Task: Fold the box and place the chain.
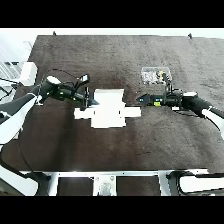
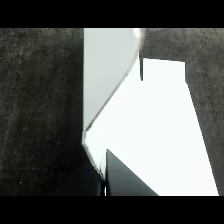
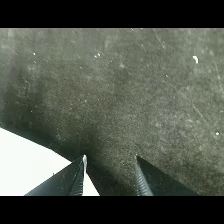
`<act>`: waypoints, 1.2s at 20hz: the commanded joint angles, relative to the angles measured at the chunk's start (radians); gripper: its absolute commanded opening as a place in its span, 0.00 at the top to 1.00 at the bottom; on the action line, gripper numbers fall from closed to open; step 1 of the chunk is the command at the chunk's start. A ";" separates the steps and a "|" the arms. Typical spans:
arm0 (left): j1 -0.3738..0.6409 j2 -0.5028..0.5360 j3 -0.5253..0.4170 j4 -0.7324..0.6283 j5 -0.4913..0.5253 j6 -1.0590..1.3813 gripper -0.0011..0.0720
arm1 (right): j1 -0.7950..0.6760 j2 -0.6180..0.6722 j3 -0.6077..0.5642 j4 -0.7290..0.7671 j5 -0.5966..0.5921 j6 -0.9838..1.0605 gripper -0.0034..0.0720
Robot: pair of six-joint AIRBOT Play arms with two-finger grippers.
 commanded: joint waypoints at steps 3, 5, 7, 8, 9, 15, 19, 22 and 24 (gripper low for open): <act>-0.003 0.042 -0.074 -0.017 0.091 0.098 0.97 | -0.001 0.047 0.000 0.003 -0.001 -0.005 0.43; -0.003 0.046 -0.076 -0.018 0.106 0.133 0.97 | -0.003 0.067 0.000 0.003 -0.001 -0.005 0.44; -0.008 0.046 -0.076 0.003 0.089 0.153 0.97 | -0.003 0.075 0.000 0.003 -0.005 -0.005 0.43; -0.014 0.047 -0.076 0.035 0.097 0.156 0.97 | -0.003 0.076 0.000 0.003 -0.004 -0.005 0.44; -0.018 0.048 -0.076 0.054 0.097 0.171 0.97 | -0.003 0.076 0.000 0.003 -0.004 -0.005 0.44; -0.019 0.048 -0.076 0.062 0.079 0.192 0.96 | -0.003 0.104 0.000 0.003 -0.003 -0.005 0.44; -0.019 0.048 -0.076 0.028 0.088 0.216 0.96 | -0.003 0.120 0.000 0.003 0.003 -0.004 0.43; -0.019 0.042 -0.075 -0.021 0.051 0.275 0.96 | -0.003 0.120 0.000 0.003 0.008 -0.004 0.44; -0.019 0.042 -0.075 -0.027 0.060 0.277 0.96 | -0.003 0.120 0.000 0.003 0.014 -0.004 0.43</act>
